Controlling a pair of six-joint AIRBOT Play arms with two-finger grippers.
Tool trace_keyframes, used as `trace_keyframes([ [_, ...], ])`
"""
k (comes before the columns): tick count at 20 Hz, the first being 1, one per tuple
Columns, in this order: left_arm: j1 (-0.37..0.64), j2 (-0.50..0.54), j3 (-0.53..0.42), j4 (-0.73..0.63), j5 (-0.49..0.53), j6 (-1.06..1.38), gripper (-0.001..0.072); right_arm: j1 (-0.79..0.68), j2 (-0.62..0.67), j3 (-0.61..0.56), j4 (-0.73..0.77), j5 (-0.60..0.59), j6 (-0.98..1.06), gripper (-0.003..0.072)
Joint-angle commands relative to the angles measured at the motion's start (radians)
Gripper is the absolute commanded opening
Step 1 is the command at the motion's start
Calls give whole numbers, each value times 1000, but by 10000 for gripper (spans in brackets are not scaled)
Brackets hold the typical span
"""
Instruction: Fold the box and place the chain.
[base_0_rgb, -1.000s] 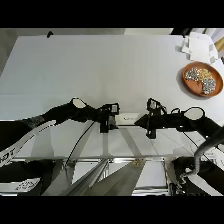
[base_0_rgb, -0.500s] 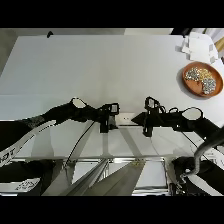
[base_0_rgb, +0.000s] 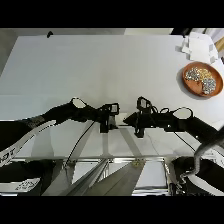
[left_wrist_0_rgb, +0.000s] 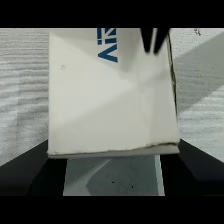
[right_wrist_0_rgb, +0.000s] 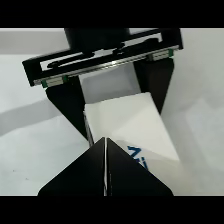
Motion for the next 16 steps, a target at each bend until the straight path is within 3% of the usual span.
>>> trace_keyframes([
  [1, 1, 1, 0, 0, 0, 0, 134, 41, -65, 2, 35, -23, -40, 7],
  [11, 1, 1, 0, 0, 0, 0, 134, 41, -101, 2, -79, -19, 13, 9],
  [16, 1, 1, 0, 0, 0, 0, 134, 38, -9, 3, -55, -48, 8, 9],
])
